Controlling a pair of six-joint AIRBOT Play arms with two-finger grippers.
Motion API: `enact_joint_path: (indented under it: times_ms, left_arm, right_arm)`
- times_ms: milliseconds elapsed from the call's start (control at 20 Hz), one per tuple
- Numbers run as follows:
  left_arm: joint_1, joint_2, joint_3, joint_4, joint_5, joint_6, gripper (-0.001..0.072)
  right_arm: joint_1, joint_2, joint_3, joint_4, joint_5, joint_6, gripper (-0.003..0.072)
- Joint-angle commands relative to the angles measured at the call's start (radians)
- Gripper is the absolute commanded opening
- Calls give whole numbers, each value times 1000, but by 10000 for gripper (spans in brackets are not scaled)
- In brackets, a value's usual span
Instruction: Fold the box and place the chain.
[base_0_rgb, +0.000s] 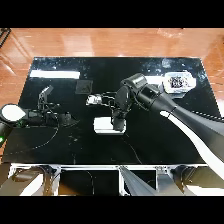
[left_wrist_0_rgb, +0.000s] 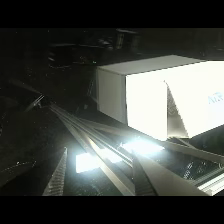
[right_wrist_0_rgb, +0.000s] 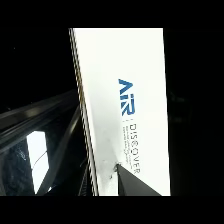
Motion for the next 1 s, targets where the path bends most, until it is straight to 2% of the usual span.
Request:
enact_joint_path:
  times_ms: [0,550,750,850,950]
  left_arm:
    - [1,0,1,0,0,0,508]
    - [1,0,1,0,1,1,508]
    - [1,0,1,0,1,2,508]
    - [1,0,1,0,0,4,508]
    - [1,0,1,0,-2,4,508]
  right_arm:
    - [0,0,0,-4,5,7,241]
    - [3,-3,-52,26,31,21,241]
    - [-1,19,-48,27,27,119,242]
    - [-33,62,-48,71,14,191,242]
    - [-103,116,-48,186,-43,245,240]
